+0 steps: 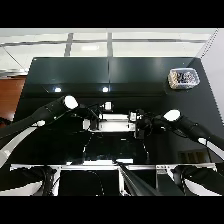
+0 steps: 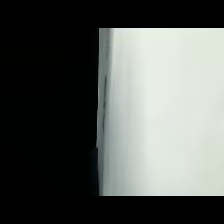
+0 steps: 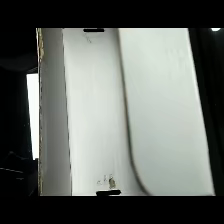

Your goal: Fold the box and place the chain.

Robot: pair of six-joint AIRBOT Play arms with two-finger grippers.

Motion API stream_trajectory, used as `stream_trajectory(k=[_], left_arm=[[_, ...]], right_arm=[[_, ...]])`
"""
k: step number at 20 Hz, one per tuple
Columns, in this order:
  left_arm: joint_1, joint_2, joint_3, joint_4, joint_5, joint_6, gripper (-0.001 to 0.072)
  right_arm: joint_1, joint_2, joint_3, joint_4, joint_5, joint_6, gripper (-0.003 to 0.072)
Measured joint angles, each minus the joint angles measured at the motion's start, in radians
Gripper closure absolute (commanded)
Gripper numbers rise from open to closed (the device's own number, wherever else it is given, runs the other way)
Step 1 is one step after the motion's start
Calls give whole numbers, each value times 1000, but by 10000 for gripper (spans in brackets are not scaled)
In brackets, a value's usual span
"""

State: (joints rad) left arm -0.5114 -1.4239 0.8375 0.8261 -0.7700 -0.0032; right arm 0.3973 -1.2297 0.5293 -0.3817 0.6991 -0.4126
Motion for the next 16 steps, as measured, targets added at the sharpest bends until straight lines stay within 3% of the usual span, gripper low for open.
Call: stream_trajectory(k=[16], left_arm=[[0,0,0,-1,-1,-4,685]], right_arm=[[8,-26,8,-97,-38,139,-20]])
